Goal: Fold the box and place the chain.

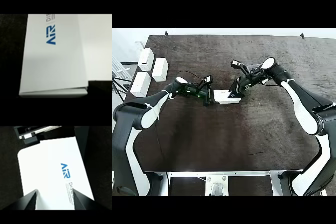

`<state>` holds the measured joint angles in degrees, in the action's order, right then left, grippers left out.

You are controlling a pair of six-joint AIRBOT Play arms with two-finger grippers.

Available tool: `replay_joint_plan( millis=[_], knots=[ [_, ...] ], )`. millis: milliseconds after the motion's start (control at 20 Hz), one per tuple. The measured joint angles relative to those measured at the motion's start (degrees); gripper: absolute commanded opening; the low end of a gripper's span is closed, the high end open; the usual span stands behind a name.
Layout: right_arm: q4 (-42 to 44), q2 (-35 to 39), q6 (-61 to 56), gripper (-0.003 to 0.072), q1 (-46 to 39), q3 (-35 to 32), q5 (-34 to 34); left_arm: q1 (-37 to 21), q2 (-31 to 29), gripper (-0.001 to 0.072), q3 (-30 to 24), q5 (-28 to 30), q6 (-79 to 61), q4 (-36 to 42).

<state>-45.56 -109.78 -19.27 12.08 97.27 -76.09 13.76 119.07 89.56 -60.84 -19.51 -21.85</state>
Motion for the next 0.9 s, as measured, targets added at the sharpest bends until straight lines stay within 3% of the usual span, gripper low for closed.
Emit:
replay_joint_plan(
  millis=[500, 900],
  knots=[
    [0.0, 0.0, 2.2, 0.0513, -0.5, 0.2, 2.5, 0.0, 0.0, 0.0356, 0.0, 0.0, 0.0, 0.0],
    [15.3, 3.3, 9.2, 0.0492, -6.3, -2.5, 1.1, 0.0, 0.0, 0.0356, 0.0, 0.0, 0.0, 0.0]
  ],
)
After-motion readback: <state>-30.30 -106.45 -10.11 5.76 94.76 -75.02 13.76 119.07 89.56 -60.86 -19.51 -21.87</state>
